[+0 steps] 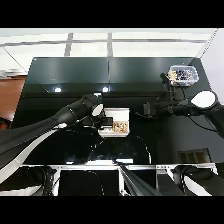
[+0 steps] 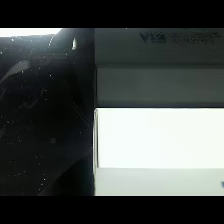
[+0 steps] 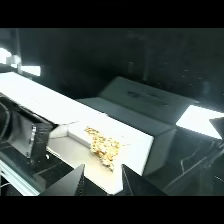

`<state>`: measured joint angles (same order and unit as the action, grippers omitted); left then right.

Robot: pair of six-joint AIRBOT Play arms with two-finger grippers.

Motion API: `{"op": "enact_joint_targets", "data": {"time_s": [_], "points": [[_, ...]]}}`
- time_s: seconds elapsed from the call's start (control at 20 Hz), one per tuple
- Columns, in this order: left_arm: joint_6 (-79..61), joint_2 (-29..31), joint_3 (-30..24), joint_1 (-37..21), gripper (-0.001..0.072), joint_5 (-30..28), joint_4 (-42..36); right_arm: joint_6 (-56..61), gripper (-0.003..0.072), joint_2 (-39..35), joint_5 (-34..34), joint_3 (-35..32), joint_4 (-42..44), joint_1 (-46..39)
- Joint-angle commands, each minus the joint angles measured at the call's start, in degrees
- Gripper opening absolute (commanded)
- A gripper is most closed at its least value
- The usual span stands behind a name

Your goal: Fold the box and place the chain.

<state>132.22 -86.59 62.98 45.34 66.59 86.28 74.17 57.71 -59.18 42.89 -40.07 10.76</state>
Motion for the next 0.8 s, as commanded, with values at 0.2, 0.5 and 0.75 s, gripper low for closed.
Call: {"op": "enact_joint_targets", "data": {"time_s": [0.2,0.5,0.75], "points": [[-1.6,3.82,1.62,-0.04,0.0568,3.19,1.64,-0.74,0.0259,0.04,-0.92,0.02,-1.14,-2.05],[-12.85,22.05,-3.34,-0.66,0.0567,8.37,15.74,-0.72,0.0259,0.04,-0.59,0.02,-1.14,-2.05],[-12.81,36.63,-24.41,-19.43,0.0568,3.54,9.66,-0.7,0.0258,0.04,1.2,0.02,-1.11,-2.05]]}}
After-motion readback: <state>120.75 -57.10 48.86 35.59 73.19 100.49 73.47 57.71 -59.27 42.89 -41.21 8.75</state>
